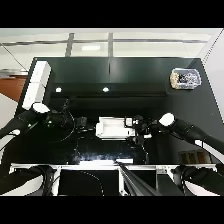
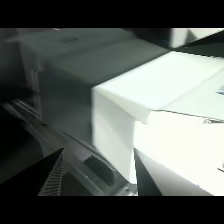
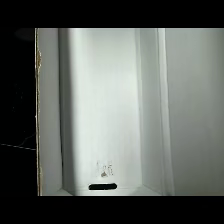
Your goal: Fold the box and place the chain.
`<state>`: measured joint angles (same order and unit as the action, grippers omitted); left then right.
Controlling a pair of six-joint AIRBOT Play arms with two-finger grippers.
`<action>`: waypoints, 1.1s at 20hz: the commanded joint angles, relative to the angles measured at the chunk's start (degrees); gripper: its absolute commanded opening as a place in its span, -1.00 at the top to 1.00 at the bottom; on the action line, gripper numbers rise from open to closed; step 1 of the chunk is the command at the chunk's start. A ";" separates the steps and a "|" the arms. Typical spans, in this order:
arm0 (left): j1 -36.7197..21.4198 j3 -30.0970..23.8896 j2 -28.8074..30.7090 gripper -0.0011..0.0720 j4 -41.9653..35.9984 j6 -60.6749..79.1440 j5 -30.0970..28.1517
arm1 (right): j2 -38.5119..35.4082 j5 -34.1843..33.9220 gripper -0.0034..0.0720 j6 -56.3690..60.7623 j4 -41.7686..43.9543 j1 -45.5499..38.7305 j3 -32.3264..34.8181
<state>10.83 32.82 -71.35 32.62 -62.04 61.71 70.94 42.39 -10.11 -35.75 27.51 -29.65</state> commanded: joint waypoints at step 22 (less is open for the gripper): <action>22.99 3.54 5.70 -0.40 24.33 -29.68 -16.59 | 0.04 -0.04 -0.49 0.00 0.00 0.00 0.02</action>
<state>30.39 35.38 -65.69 48.12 -81.71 47.00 70.94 42.37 -10.13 -35.77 27.51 -29.65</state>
